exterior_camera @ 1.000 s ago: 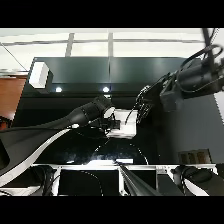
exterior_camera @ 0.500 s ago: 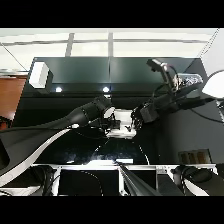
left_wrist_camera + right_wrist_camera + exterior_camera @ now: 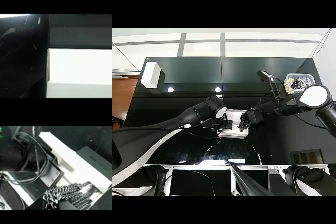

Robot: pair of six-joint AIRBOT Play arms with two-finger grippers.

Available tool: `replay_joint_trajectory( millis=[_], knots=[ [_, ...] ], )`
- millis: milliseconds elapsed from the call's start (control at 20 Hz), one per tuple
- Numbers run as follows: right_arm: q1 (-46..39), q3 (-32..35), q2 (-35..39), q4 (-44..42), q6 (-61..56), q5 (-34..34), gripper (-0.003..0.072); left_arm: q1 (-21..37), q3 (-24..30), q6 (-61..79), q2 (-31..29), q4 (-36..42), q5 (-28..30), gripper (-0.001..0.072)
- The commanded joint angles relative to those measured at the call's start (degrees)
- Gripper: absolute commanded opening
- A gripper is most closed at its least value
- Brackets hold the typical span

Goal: Fold the box and place the chain.

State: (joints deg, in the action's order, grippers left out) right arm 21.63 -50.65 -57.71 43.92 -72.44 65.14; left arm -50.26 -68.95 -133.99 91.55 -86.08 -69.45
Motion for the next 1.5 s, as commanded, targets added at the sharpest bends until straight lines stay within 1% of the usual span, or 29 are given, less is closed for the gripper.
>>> replay_joint_trajectory(
  millis=[0, 150, 200, 250, 300, 500, 650, 750, 850, 1100, 1150, 1200, 1250, 1300, 1400, 1450],
  knots=[
    [0.2, 0.4, -1.2, -0.1, 0.0, -0.9, 0.0009, 0.0, 0.0, 0.0, 0.0, 0.0, 0.0, 0.0027],
    [1.7, 0.4, -3.5, 0.4, 0.0, -1.1, 0.0016, 0.0, 0.0, 0.0, 0.0, 0.0, 0.0, 0.0027],
    [2.1, 0.4, -4.0, 0.9, 0.0, -1.2, 0.0059, 0.0, 0.0, 0.0, 0.0, 0.0, 0.0, 0.0027],
    [2.1, 0.4, -4.1, 1.7, 0.0, -1.3, 0.0187, 0.0, 0.0, 0.0, 0.0, 0.0, 0.0, 0.0027],
    [1.7, 0.3, -4.0, 3.3, -1.1, -1.0, 0.0219, 0.0, 0.0, 0.0, 0.0, 0.0, 0.0, 0.0027],
    [-4.7, 0.3, -2.1, 8.6, -2.7, 5.6, 0.0214, 0.0, 0.0, 0.0, 0.0, 0.0, 0.0, 0.0027],
    [-11.4, 0.3, 1.5, 12.3, -2.5, 9.6, 0.0212, 0.0, 0.0, 0.0, 0.0, 0.0, 0.1, 0.0027],
    [-14.6, 0.3, 4.1, 14.2, -2.5, 9.3, 0.0212, 0.0, 0.0, 0.0, 0.0, 0.0, 0.5, 0.0027],
    [-16.8, 0.3, 5.4, 14.2, -2.5, 8.7, 0.021, 0.0, 0.0, 0.3, 0.0, -0.5, 0.3, 0.0028],
    [-17.1, 0.4, 5.4, 14.3, -1.0, 8.7, 0.0203, 0.0, -0.6, -2.6, -0.1, -0.2, -0.3, 0.0029],
    [-17.1, 0.4, 5.4, 14.2, -1.0, 8.7, 0.0204, -0.1, -1.1, -3.1, -0.2, -0.2, -0.5, 0.0045],
    [-17.1, 0.4, 5.4, 14.2, -1.0, 8.7, 0.0204, -0.1, -1.7, -3.5, -0.3, -0.2, -1.0, 0.0167],
    [-17.1, 0.4, 5.4, 14.3, -1.0, 8.8, 0.0204, -0.1, -2.5, -4.3, -0.3, -0.5, -1.6, 0.036],
    [-17.1, 0.4, 5.4, 14.3, -1.0, 8.8, 0.0204, -0.1, -3.4, -4.3, -0.5, -0.5, -1.9, 0.0491],
    [-17.1, 0.4, 5.4, 14.3, -1.0, 8.8, 0.0204, -0.1, -4.8, -2.5, -1.6, -0.9, -1.9, 0.0494],
    [-17.1, 0.4, 5.4, 14.4, -1.0, 8.8, 0.0204, -0.1, -5.3, 0.7, -2.5, -1.3, -2.3, 0.0494]
  ],
)
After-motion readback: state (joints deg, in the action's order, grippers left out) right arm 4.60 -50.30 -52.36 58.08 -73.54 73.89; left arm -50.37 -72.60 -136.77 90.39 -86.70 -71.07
